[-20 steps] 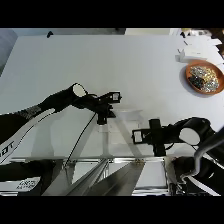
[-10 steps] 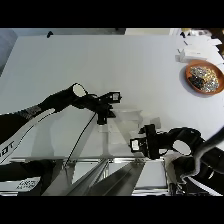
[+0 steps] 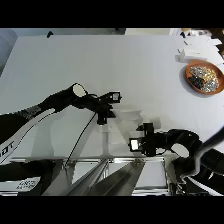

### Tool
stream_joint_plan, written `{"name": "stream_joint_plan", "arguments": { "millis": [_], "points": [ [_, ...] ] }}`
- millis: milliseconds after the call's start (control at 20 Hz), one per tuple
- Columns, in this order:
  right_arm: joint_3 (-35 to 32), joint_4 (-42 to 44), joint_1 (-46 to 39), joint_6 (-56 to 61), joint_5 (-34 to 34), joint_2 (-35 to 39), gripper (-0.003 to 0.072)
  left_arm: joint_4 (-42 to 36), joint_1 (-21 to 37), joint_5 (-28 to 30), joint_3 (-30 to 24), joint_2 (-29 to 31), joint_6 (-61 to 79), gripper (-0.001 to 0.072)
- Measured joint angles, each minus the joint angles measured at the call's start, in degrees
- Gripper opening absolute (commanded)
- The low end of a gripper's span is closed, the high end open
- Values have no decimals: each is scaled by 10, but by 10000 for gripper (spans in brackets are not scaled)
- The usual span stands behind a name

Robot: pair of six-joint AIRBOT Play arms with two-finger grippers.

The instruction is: Fold the box and place the chain.

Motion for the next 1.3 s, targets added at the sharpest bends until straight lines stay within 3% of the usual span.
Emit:
{"name": "stream_joint_plan", "arguments": {
  "millis": [400, 950, 1300],
  "points": [
    [-12, -6, 20, 1, -7, -1, 694, 0, 0, 0, 0, 0, 0, 12],
    [-17, -18, -5, 2, -67, 1, 693, 0, 0, 0, 0, 0, 0, 12],
    [-24, -13, 21, 9, -19, 42, 695, 0, 0, 0, 0, 0, 0, 12]
  ]
}}
